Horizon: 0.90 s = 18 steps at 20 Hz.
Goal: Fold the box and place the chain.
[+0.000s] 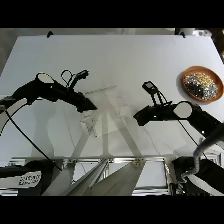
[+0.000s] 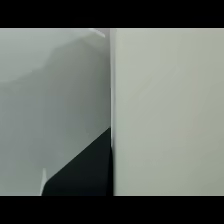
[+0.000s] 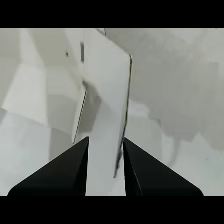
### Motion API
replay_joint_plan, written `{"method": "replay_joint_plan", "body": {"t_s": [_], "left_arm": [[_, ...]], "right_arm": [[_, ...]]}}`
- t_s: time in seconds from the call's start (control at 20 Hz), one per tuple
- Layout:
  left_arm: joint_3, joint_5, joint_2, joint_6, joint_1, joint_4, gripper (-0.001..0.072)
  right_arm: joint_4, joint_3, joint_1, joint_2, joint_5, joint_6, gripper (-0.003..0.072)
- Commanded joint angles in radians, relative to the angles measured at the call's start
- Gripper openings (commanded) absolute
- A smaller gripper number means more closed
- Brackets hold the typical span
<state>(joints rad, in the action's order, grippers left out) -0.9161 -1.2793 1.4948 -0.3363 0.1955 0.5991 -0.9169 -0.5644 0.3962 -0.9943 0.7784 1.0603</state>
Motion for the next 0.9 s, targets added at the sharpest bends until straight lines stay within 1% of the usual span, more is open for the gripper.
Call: {"method": "replay_joint_plan", "body": {"t_s": [0.0, 0.05, 0.1, 0.25, 0.3, 0.45, 0.5, 0.6, 0.7, 0.85], "left_arm": [[0.0, -0.056, -0.033, 0.165, 0.043, 0.0, 0.0004], [0.0, -0.065, -0.039, 0.216, 0.074, -0.008, 0.0004], [0.0, -0.064, -0.042, 0.248, 0.11, -0.022, 0.0004], [0.0, -0.045, -0.042, 0.346, 0.229, -0.068, 0.0004], [0.0, -0.005, -0.042, 0.368, 0.267, -0.066, 0.0004], [0.0, 0.218, -0.042, 0.366, 0.362, -0.068, 0.0008], [0.0, 0.27, -0.041, 0.382, 0.385, -0.068, 0.0009], [0.0, 0.339, -0.038, 0.398, 0.423, -0.081, 0.0009], [0.0, 0.378, -0.024, 0.404, 0.436, -0.098, 0.0009], [0.0, 0.399, 0.02, 0.394, 0.433, -0.097, 0.0006]], "right_arm": [[-0.018, -0.03, -0.022, 0.071, 0.073, 0.042, 0.0243], [-0.033, -0.037, -0.039, 0.109, 0.093, 0.064, 0.0251], [-0.052, -0.04, -0.061, 0.156, 0.114, 0.088, 0.0278], [-0.148, -0.041, -0.127, 0.304, 0.217, 0.154, 0.0278], [-0.198, -0.041, -0.148, 0.356, 0.257, 0.18, 0.0278], [-0.317, -0.041, -0.194, 0.491, 0.364, 0.224, 0.0278], [-0.332, -0.041, -0.202, 0.523, 0.389, 0.225, 0.0278], [-0.354, -0.041, -0.205, 0.562, 0.416, 0.227, 0.0277], [-0.356, -0.041, -0.205, 0.565, 0.417, 0.227, 0.0277], [-0.358, -0.041, -0.205, 0.564, 0.407, 0.226, 0.0277]]}}
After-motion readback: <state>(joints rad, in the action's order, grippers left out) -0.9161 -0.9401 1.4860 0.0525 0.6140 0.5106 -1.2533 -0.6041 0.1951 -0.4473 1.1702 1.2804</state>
